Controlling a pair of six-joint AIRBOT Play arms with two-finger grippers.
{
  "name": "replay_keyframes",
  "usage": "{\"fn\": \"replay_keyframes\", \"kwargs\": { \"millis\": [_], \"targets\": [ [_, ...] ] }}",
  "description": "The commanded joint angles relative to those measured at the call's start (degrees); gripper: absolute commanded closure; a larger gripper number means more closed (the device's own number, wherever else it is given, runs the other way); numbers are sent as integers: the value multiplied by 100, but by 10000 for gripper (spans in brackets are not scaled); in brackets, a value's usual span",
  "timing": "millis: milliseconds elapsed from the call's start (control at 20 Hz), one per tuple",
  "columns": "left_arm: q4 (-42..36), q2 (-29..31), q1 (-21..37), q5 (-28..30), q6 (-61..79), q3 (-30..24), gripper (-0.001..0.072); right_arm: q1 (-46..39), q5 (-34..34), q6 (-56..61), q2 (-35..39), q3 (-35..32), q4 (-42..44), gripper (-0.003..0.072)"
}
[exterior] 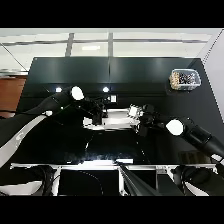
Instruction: Fold the box and place the chain.
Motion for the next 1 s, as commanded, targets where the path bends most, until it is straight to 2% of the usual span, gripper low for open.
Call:
{"fn": "replay_keyframes", "kwargs": {
  "millis": [0,150,300,500,950],
  "targets": [
    [-2,4,-7,17,2,4,682,-238,358,-70,24,13,341,-24],
    [2,37,-22,15,4,4,683,-531,289,-693,24,15,896,-23],
    [20,57,-22,17,4,4,683,-669,636,-1961,-9,13,1921,-21],
    [17,61,-22,17,4,4,683,-804,649,-2632,-293,15,2627,-17],
    [17,61,-22,28,7,4,683,-1121,946,-3663,-564,15,2918,-15]
  ]
}}
